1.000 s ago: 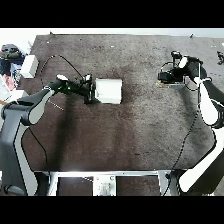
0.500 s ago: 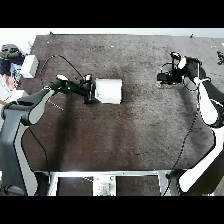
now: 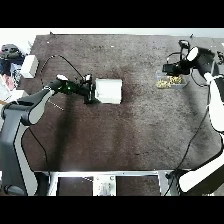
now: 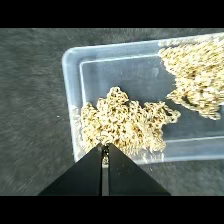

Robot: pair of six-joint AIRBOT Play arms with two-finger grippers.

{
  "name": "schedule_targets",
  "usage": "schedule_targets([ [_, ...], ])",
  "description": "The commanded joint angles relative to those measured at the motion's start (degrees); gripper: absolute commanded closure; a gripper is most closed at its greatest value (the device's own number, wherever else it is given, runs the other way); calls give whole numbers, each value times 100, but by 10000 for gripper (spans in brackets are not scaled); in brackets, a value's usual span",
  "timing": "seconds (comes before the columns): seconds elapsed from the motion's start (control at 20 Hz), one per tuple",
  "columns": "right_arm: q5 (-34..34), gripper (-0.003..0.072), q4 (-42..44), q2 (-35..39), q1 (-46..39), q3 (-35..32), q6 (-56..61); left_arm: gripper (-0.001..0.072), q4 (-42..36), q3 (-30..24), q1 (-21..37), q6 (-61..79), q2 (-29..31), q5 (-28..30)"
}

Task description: Fold the box and place the chain.

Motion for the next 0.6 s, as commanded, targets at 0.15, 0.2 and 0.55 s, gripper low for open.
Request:
schedule_targets([
  [0.15, 133, 674, 52, 1685, 181, 7, -498, 355, 0, 4, -2, 0, 2, 2],
  [0.2, -44, 674, 42, 2026, 254, 4, -568, 355, 0, 4, -2, 0, 2, 2],
  [0.55, -2367, 674, -72, 3807, 1305, 4, -1067, 355, 0, 4, -2, 0, 2, 2],
])
